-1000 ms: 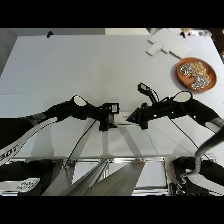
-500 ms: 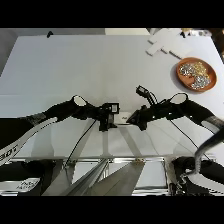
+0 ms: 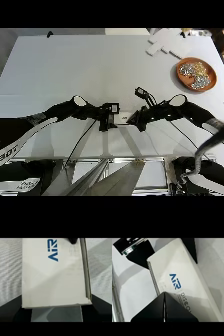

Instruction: Fold the box and place the chain.

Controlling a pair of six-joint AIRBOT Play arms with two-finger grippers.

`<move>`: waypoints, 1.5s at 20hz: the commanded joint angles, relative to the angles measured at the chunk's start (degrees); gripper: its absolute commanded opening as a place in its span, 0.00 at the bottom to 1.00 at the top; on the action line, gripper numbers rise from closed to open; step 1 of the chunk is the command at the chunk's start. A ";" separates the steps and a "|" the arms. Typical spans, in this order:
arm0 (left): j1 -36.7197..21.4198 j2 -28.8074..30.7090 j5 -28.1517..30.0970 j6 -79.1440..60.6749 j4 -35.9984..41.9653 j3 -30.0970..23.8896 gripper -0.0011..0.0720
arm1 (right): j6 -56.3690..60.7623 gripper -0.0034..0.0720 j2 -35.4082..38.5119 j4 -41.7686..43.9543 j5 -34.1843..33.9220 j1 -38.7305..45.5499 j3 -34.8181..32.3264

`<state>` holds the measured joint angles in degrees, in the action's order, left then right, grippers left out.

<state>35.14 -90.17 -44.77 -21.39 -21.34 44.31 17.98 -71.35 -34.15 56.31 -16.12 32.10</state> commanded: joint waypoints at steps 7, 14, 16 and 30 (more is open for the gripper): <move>-0.02 0.07 -0.04 -0.04 -0.09 -0.02 0.47 | 8.46 0.07 20.76 -4.07 -0.90 0.07 1.38; -0.02 0.07 -0.04 -0.04 -0.09 -0.02 0.47 | 64.85 0.06 35.47 -53.90 15.37 0.07 4.00; -0.02 0.07 -0.02 -0.04 -0.09 -0.02 0.47 | 68.65 0.06 34.91 -63.93 25.97 0.20 3.96; -0.02 0.07 -0.04 -0.04 -0.09 -0.02 0.47 | 69.68 0.07 15.50 -55.98 19.37 22.43 3.96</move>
<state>35.14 -90.15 -44.84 -21.43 -21.41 44.31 83.99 -54.68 -92.12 78.59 5.32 36.01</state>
